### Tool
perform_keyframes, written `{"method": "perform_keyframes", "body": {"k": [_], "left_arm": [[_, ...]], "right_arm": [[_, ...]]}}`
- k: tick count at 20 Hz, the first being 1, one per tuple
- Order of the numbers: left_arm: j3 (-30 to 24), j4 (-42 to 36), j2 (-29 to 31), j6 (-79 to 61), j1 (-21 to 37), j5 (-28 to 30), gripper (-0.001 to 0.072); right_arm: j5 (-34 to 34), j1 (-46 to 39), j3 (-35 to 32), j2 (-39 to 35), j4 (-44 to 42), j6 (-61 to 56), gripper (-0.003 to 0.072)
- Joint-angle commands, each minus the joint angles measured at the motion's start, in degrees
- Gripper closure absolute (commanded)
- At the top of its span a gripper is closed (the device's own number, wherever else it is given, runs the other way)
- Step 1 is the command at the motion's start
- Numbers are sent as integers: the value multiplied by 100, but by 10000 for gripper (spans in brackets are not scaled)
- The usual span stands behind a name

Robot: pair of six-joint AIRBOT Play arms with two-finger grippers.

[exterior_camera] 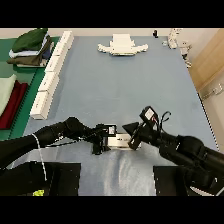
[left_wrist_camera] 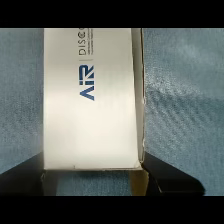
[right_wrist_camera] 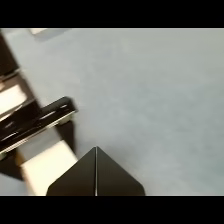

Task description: Fold the box.

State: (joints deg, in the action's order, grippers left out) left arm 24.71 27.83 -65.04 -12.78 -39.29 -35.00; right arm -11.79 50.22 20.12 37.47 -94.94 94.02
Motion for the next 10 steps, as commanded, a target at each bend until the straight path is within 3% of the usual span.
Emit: {"method": "perform_keyframes", "body": {"k": [1, 6, 10], "left_arm": [[4, 2, -2, -2, -2, 2, 198], [4, 2, -2, -2, -2, 2, 198], [4, 2, -2, -2, -2, 4, 198]], "right_arm": [[-1908, -925, 1185, 354, 798, 153, 678], [-3840, -2111, 2857, 1589, 929, -511, 678], [-5106, -2710, 3639, 2660, 1001, -1370, 678]]}}
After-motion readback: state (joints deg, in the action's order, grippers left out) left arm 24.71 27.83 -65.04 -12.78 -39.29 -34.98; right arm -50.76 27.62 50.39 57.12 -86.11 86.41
